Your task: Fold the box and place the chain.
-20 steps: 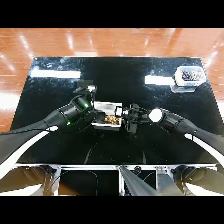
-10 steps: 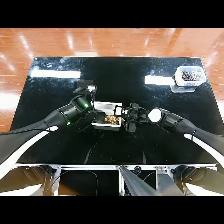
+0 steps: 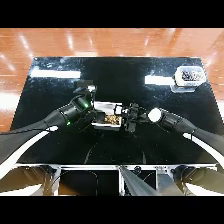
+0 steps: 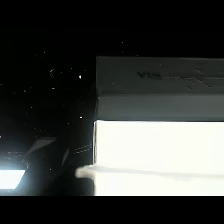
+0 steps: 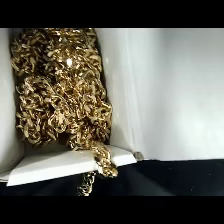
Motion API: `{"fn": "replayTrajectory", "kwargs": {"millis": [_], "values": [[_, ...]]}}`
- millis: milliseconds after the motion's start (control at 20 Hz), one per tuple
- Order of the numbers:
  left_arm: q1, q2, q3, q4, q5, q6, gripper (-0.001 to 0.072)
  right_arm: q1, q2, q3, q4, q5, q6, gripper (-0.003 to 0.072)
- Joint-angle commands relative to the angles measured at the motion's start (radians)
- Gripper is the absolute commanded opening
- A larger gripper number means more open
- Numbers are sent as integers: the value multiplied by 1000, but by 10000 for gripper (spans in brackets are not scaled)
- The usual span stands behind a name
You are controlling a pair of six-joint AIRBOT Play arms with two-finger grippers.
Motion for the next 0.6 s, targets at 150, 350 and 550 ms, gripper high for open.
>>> {"fn": "replayTrajectory", "kwargs": {"millis": [150, 350, 550], "values": [[0, -1, -1, 0, 0, 0, 27, 2, -17, 1, 10, -14, -4, 248], [0, -1, -1, 0, -3, 0, 27, 2, -17, 6, 12, -16, -4, 245], [0, -1, -1, 0, -3, 0, 27, 1, -5, 26, 8, -8, -3, 21]]}}
